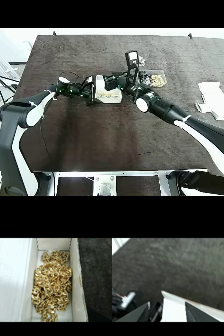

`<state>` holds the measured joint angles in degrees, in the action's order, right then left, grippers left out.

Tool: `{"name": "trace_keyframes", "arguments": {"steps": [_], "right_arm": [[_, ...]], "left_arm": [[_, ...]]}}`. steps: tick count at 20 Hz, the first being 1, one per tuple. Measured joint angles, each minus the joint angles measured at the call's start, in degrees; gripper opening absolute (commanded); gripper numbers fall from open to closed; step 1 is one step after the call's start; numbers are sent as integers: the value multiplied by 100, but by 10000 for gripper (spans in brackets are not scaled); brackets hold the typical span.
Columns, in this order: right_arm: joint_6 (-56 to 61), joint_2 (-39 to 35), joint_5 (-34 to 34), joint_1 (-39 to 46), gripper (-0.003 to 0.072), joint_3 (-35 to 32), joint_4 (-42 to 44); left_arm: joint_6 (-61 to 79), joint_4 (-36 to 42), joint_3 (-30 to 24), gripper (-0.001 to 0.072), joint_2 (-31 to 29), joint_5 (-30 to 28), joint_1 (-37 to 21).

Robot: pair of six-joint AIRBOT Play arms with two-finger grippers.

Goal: Fold the box and place the chain.

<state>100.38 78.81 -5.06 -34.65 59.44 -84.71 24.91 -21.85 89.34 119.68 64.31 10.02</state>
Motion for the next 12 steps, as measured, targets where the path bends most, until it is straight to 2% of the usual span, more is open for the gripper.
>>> {"name": "trace_keyframes", "arguments": {"steps": [3,4,8,10,12], "right_arm": [[-374,-450,15,138,540,2,-2],[-590,-590,221,264,540,42,-4],[-1462,-765,1735,1067,539,562,66],[-2214,-649,2505,1482,536,951,450],[-3158,-442,3174,1869,494,1314,1163]], "left_arm": [[0,0,0,356,0,-2,0],[0,0,0,357,0,-4,0],[0,0,0,357,0,-9,0],[0,0,0,357,0,-13,0],[0,0,0,357,0,-15,0]]}}
